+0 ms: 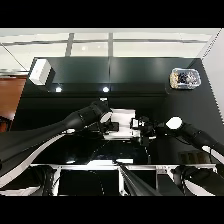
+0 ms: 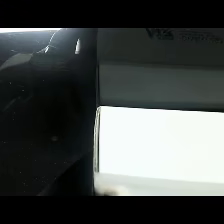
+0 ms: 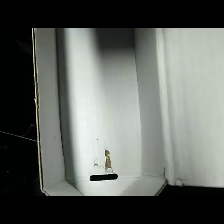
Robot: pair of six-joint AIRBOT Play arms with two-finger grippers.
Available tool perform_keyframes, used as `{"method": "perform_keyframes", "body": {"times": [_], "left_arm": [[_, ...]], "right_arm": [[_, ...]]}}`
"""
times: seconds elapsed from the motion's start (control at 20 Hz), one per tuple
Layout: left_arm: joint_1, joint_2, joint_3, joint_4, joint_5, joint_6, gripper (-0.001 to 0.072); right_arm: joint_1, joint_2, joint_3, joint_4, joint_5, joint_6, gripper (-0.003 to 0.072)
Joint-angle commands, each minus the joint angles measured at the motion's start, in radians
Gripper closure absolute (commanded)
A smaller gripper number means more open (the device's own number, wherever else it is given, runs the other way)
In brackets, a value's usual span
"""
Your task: Fold the box and place the chain.
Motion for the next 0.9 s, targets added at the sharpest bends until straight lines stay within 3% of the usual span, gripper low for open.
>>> {"method": "perform_keyframes", "body": {"times": [0.0,0.15,0.2,0.25,0.3,0.6,0.85], "left_arm": [[-0.001,-0.001,0.001,-0.001,0.007,0.0,0.0682],[-0.001,-0.001,0.001,0.0,0.008,0.002,0.0681],[-0.001,-0.001,0.001,-0.001,0.004,0.004,0.0681],[-0.001,-0.001,0.001,0.0,-0.002,0.004,0.0682],[-0.001,-0.001,0.001,0.0,-0.003,0.004,0.0681],[0.003,-0.001,0.001,0.016,-0.001,0.004,0.068],[0.003,-0.001,0.001,0.019,-0.005,0.004,0.068]], "right_arm": [[0.0,0.0,-0.001,0.0,0.001,0.003,0.052],[0.0,0.0,-0.001,0.0,0.0,0.039,0.0515],[0.0,0.005,0.001,0.0,0.002,0.078,0.0353],[0.0,0.017,0.004,-0.008,0.018,0.111,0.0095],[0.0,0.038,0.01,-0.039,0.027,0.13,0.0052],[0.0,0.136,0.016,-0.342,0.065,0.246,0.0053],[0.0,0.139,0.016,-0.355,0.08,0.245,0.0053]]}}
